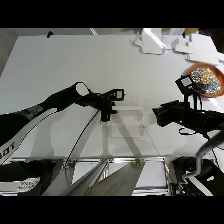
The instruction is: Fold the box and place the chain.
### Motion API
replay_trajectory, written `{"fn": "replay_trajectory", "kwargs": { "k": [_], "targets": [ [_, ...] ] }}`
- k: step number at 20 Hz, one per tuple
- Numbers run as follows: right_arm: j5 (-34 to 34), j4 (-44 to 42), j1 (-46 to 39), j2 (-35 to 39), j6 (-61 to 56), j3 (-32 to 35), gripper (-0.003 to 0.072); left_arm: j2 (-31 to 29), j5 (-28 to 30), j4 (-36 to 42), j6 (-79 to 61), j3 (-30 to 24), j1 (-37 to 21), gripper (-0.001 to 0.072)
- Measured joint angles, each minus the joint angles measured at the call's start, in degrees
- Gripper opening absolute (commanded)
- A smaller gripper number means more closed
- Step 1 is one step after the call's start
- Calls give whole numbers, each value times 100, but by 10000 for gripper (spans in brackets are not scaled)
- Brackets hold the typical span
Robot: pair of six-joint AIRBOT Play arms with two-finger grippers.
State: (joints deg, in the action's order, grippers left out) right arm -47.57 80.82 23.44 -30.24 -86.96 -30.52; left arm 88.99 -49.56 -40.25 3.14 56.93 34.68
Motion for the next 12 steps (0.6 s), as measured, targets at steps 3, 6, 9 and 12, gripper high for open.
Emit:
{"fn": "replay_trajectory", "kwargs": {
  "k": [3, 6, 9, 12],
  "targets": [
    [-2, 0, 0, 0, 2, 0, 402, -103, 4, -164, 315, -2, 44, -2],
    [-4, 0, 0, 0, 2, 0, 402, -146, 70, -186, 472, -61, 94, -3],
    [-9, 0, 0, 0, 0, 0, 402, -166, 195, -155, 549, -181, 127, -2],
    [-15, 2, 0, 0, 0, 0, 403, -173, 240, -157, 564, -247, 140, 1]
  ]
}}
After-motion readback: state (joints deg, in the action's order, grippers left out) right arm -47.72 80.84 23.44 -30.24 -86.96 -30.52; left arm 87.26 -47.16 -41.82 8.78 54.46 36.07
